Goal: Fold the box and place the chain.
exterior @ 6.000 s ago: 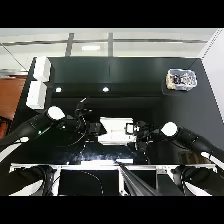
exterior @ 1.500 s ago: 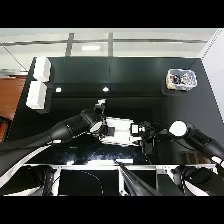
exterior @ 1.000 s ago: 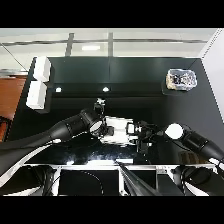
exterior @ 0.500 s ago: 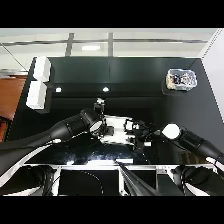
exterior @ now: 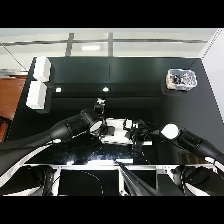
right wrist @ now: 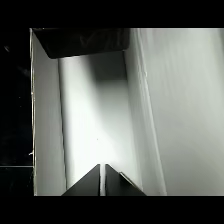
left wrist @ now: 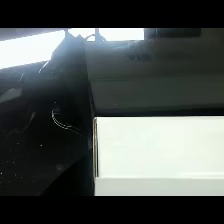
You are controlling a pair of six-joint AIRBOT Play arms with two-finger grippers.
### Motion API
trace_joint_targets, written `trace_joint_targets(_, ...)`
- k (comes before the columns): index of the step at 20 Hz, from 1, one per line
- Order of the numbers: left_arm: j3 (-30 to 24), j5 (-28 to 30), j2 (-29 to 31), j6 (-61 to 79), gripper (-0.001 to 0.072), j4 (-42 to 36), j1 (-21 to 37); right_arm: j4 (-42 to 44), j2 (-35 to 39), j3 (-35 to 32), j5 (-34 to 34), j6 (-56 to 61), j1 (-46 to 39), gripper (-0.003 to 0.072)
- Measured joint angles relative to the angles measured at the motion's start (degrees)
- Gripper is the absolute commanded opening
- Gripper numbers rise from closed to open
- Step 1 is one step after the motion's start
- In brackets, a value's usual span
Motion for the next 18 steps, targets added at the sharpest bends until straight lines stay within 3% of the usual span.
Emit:
trace_joint_targets(2, 0.0, 0.0, 0.0, 0.0, 0.0026, 0.0, 0.0, -1.2, 1.4, 0.3, 2.0, 5.6, -2.0, 0.0049)
trace_joint_targets(5, 0.0, -0.3, 0.0, 0.1, 0.0025, 0.0, 0.0, -5.2, 5.7, 2.1, 11.6, 19.3, -9.5, 0.0049)
trace_joint_targets(9, 0.0, -0.4, 0.0, 0.2, 0.0025, 0.1, 0.0, -17.0, 10.4, 3.1, 25.4, 44.1, -27.8, 0.0049)
trace_joint_targets(11, 0.0, -0.4, 0.0, 0.2, 0.0025, 0.2, 0.0, -21.9, 11.2, 1.9, 27.6, 56.2, -37.2, 0.0049)
trace_joint_targets(14, 0.0, -0.4, 0.0, 0.2, 0.0026, 0.1, 0.0, -21.2, 10.7, -1.8, 29.4, 64.7, -45.0, 0.0049)
trace_joint_targets(18, 0.0, -0.2, 0.0, 0.1, 0.0026, 0.0, 0.0, -14.5, 6.8, -6.4, 29.0, 67.5, -42.1, 0.0051)
